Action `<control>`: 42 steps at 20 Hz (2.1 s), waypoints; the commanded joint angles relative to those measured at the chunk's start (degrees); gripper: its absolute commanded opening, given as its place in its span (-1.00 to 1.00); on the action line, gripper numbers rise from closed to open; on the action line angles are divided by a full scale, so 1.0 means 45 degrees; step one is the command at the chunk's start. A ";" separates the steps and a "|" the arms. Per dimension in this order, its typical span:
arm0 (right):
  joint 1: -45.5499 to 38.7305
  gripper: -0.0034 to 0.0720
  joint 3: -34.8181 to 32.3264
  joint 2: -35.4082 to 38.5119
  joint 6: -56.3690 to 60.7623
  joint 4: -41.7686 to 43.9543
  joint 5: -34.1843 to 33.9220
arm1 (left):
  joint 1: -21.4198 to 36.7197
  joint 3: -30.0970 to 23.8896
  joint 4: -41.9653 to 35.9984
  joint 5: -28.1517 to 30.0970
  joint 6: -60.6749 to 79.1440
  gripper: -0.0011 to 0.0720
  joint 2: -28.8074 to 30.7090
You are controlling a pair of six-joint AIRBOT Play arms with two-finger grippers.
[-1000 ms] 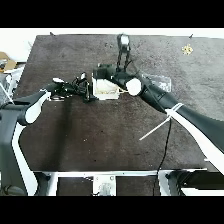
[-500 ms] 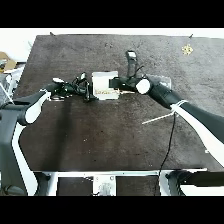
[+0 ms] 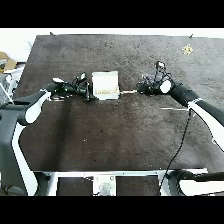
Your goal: Fold the box and place the chain.
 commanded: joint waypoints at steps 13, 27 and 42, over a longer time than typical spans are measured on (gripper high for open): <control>0.0112 -0.89 0.0427 -0.1778 0.0262 0.1909 -0.2851 | 0.0010 -0.0005 -0.0005 0.0000 0.0000 -0.19 0.0005; 0.4333 -0.89 0.0748 0.4172 0.0262 -0.0019 -0.6980 | 0.0010 -0.0005 0.0000 0.0000 0.0000 -0.19 0.0005; 0.5649 -0.89 0.1904 0.0107 0.0418 -0.0102 -0.3798 | 0.0010 -0.0005 0.0000 0.0000 0.0000 -0.19 0.0005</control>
